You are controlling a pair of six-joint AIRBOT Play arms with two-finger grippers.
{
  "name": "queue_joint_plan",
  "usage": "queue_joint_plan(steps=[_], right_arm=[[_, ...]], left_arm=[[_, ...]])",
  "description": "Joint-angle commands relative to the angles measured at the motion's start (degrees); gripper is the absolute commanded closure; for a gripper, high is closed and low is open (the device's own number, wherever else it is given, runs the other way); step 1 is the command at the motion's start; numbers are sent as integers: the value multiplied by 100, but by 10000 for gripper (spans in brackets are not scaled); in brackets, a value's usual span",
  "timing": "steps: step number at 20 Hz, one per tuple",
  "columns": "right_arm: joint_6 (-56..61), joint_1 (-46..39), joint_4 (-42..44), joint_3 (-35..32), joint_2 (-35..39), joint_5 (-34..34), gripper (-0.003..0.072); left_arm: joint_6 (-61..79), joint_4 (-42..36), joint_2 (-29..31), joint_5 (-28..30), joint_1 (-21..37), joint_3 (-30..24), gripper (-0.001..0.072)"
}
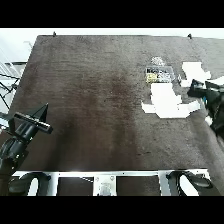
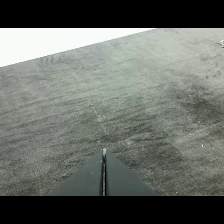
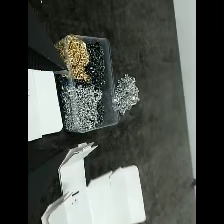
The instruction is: Fold the box and place the chain.
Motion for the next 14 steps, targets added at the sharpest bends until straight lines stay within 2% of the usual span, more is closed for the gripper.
queue_joint_plan(steps=[1, 3, 5, 7, 9, 12, 14], right_arm=[[1740, -1443, -1325, 1414, -1849, 2973, 119], [2949, -2103, -2999, 2424, -2505, 4441, 118], [3825, -2511, -4524, 3377, -2994, 5123, 118], [4291, -2763, -5600, 4205, -3423, 5515, 118], [4487, -2959, -5917, 4972, -4006, 6111, 118], [4321, -3016, -5901, 5884, -5080, 7346, 118], [4140, -2973, -5886, 6070, -5545, 7560, 117]], left_arm=[[0, 0, 2, 2, -4, 0, 689], [0, 0, 2, 2, -4, -2, 689], [0, 0, 2, 0, -4, 0, 689], [0, 0, 2, 2, -4, -2, 689], [0, 0, 2, 2, -4, -2, 689], [0, 0, 2, 0, -4, 0, 689], [0, 0, 2, 2, -4, -2, 689]])
